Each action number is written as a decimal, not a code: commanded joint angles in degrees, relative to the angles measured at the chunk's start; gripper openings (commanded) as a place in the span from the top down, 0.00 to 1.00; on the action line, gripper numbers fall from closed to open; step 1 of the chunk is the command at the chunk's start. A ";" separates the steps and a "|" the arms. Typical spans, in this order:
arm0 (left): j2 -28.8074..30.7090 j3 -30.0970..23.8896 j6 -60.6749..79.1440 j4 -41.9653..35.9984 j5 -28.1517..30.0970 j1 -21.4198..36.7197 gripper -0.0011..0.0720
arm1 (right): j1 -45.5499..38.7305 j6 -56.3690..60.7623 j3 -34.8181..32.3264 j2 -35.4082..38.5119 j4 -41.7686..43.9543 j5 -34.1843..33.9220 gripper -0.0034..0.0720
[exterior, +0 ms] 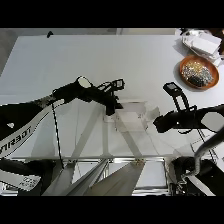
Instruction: Fold the box and place the chain.
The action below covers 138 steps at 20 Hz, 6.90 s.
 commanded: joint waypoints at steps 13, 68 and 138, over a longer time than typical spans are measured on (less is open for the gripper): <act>-0.04 -0.04 0.00 0.02 0.00 -0.02 0.97 | 14.14 -41.79 -2.97 -2.29 2.14 -9.27 0.94; -0.04 -0.04 0.00 0.02 -0.42 -0.02 0.97 | 10.10 -58.60 -12.31 -7.10 -5.38 -33.88 0.22; -0.04 -0.04 0.00 0.02 -0.42 -0.02 0.97 | -9.94 -99.16 -6.27 -26.69 34.36 -17.53 0.18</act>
